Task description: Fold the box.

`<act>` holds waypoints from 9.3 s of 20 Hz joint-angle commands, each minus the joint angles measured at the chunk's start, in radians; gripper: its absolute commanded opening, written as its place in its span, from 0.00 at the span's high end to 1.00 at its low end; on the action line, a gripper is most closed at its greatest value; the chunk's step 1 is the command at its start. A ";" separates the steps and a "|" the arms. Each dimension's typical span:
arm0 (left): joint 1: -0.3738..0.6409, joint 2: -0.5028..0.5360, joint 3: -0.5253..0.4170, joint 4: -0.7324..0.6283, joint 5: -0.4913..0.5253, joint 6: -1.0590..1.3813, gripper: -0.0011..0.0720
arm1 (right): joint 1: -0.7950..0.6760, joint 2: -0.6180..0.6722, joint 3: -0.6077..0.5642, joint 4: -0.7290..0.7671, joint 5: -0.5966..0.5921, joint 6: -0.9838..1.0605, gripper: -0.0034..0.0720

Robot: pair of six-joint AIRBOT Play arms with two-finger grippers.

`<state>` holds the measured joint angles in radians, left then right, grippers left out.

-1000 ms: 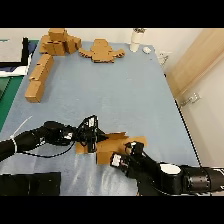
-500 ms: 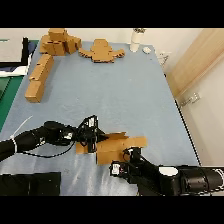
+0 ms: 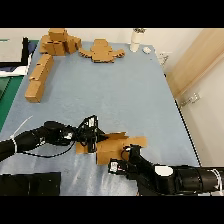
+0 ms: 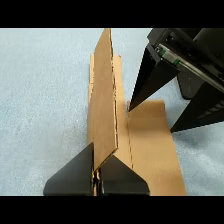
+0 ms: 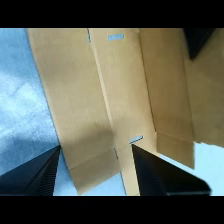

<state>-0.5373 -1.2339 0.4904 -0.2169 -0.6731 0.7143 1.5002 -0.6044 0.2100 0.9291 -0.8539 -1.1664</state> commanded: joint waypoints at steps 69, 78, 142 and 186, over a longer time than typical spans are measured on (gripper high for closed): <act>0.001 0.001 0.001 0.000 0.000 0.000 0.96 | -1.091 -0.225 0.190 1.214 -0.095 -1.657 0.00; 0.001 0.001 0.001 0.000 0.000 0.000 0.96 | -1.086 -0.225 0.189 1.251 -0.060 -1.658 0.00; 0.001 0.001 0.001 0.000 -0.001 0.000 0.96 | -1.086 -0.300 0.140 1.275 0.000 -1.827 0.17; -0.106 0.116 0.225 0.563 0.095 -1.760 0.96 | -1.087 -0.299 0.140 1.266 0.000 -1.827 0.16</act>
<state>-0.6434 -1.0027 0.6029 0.3511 -0.6125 -0.9951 0.4137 -0.9043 0.3489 2.2002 -0.8539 -2.9936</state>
